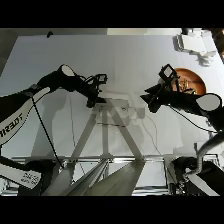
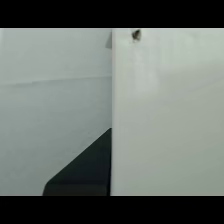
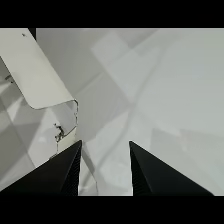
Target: Fold the box and place the chain.
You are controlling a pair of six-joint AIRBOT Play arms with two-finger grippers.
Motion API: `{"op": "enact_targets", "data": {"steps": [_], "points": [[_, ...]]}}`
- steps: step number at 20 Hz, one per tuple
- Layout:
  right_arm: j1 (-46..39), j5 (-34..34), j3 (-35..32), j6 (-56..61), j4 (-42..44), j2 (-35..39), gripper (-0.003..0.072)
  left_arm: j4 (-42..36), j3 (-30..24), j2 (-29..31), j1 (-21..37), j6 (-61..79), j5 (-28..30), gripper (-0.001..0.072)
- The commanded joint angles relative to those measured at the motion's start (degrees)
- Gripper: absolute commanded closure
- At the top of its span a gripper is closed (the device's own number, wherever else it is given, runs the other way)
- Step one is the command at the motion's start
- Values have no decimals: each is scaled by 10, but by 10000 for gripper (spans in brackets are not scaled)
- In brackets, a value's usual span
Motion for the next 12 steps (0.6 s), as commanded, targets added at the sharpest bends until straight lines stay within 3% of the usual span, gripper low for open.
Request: {"op": "enact_targets", "data": {"steps": [1, 12], "points": [[0, -9, 0, 0, 0, 1, 346, 4, 0, -3, 0, 0, 34, 708], [0, -10, 0, 0, 0, 0, 346, -24, -13, 13, -2, -7, 46, 709]]}}
